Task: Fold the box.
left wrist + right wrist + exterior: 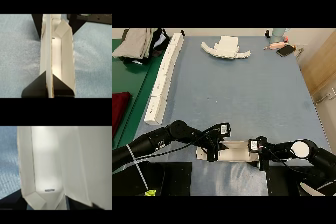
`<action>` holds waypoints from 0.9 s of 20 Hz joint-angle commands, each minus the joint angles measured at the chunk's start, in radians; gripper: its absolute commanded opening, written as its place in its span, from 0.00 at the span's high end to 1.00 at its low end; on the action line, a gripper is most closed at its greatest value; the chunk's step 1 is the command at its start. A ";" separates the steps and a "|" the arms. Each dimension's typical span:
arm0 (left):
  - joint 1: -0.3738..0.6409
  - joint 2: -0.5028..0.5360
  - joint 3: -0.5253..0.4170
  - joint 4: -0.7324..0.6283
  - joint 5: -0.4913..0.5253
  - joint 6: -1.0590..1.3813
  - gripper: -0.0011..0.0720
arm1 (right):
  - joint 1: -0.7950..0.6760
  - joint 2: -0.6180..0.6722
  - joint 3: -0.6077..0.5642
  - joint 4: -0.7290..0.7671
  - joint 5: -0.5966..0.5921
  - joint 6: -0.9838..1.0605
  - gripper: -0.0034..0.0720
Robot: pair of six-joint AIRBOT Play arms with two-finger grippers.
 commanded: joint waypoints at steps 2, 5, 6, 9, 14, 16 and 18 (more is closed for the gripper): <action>0.001 -0.001 0.000 0.000 0.000 0.000 0.96 | 0.001 -0.013 -0.001 0.031 -0.008 -0.025 0.02; 0.001 -0.001 0.000 0.000 0.000 0.000 0.96 | 0.001 -0.013 -0.001 0.047 -0.013 -0.026 0.02; 0.001 -0.001 0.000 0.000 0.000 0.000 0.96 | 0.001 -0.013 -0.002 0.055 -0.015 -0.034 0.02; 0.001 -0.001 0.000 0.000 0.000 0.000 0.96 | 0.001 -0.013 -0.020 0.076 -0.028 -0.052 0.02; 0.001 -0.001 0.000 0.000 0.000 0.000 0.96 | 0.001 -0.014 -0.026 0.092 -0.040 -0.051 0.02; 0.001 -0.001 0.000 0.000 0.000 0.000 0.96 | 0.001 -0.014 -0.029 0.104 -0.048 -0.051 0.04; 0.001 -0.001 0.000 0.000 0.000 0.000 0.96 | 0.001 -0.014 -0.032 0.110 -0.054 -0.052 0.04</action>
